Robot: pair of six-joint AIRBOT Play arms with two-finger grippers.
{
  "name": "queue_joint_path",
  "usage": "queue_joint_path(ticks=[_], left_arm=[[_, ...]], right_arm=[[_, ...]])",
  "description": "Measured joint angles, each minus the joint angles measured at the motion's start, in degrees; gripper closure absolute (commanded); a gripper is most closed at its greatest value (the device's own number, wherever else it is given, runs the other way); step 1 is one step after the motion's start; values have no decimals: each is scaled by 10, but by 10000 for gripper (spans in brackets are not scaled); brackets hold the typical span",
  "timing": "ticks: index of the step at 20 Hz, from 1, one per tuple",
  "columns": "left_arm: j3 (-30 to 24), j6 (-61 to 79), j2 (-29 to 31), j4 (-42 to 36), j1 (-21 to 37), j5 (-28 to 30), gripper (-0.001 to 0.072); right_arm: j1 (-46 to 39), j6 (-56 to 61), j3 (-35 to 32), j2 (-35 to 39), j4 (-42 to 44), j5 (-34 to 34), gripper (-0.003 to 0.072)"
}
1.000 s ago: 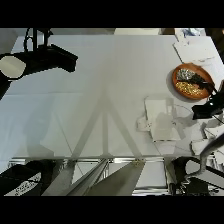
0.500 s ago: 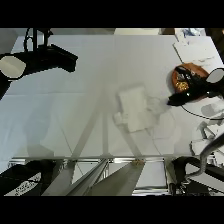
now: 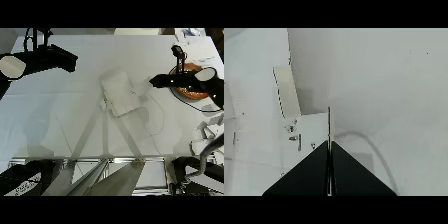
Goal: Fold the box and place the chain.
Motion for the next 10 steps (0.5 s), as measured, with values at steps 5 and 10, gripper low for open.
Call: queue_joint_path(ticks=[5, 10], left_arm=[[0, 0, 0, 0, 0, 0, 371], [0, 0, 0, 0, 0, 0, 371]], right_arm=[[37, 56, -31, -15, -16, -46, 678], [49, 124, -41, -18, -57, -51, 379]])
